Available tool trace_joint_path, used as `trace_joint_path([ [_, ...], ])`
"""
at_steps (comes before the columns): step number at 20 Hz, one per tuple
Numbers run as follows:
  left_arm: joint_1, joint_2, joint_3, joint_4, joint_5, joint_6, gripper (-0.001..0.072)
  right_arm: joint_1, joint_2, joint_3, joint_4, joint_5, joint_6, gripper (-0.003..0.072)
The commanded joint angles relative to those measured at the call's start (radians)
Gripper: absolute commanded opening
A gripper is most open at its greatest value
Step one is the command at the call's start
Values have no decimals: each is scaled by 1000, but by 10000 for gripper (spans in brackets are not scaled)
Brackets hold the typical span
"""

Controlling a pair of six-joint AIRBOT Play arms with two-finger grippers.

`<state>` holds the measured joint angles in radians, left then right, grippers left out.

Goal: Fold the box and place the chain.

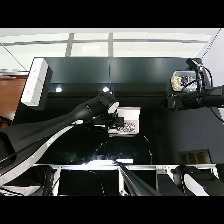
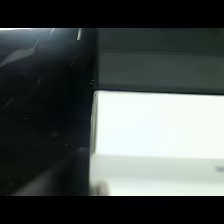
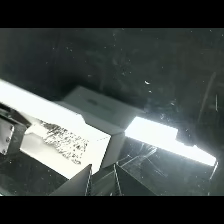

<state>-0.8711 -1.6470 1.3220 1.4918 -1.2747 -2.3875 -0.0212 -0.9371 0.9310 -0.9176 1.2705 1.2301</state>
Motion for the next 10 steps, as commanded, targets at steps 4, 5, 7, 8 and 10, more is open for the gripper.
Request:
trace_joint_path([
  [4, -2, 79, 54, 107, -106, 32, 543, -4, 1, 1, -3, -18, -1, 164],
  [5, -3, 123, 48, 157, -136, 32, 543, -4, 1, 1, -4, -24, -1, 164],
  [7, -6, 223, 3, 285, -190, 45, 543, -4, 1, 1, -11, -35, -1, 164],
  [8, 3, 286, -44, 338, -207, 50, 543, -4, 1, 1, -24, -43, -1, 164],
  [10, 61, 428, -185, 375, -201, 50, 543, -4, 1, 1, -62, -50, 0, 164],
])
